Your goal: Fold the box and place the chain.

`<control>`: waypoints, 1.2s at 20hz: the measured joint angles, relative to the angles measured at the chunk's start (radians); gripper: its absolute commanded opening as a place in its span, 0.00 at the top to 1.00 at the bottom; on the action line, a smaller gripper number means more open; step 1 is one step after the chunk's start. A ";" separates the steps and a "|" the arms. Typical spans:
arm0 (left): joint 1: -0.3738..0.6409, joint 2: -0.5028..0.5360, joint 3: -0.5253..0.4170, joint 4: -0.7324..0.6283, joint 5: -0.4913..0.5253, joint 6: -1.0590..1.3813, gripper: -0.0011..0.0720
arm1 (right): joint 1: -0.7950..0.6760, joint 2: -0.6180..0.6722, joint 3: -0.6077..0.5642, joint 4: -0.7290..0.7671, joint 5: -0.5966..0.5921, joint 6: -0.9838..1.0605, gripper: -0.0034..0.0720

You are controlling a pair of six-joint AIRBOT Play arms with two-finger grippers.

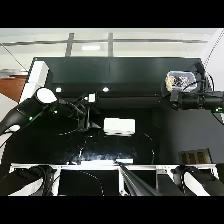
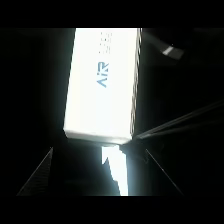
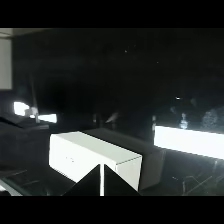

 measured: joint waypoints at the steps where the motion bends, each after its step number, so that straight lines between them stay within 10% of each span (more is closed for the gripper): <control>1: -0.016 0.006 0.000 -0.018 0.025 0.002 0.00 | -0.008 0.003 0.001 -0.001 0.001 0.000 0.90; 12: -0.244 -0.147 0.036 -0.179 0.258 0.042 0.02 | -0.027 0.008 0.002 -0.010 0.006 0.000 0.90; 24: -0.263 -0.198 0.037 -0.187 0.271 0.060 0.02 | -0.027 0.008 0.002 -0.011 -0.008 0.000 0.90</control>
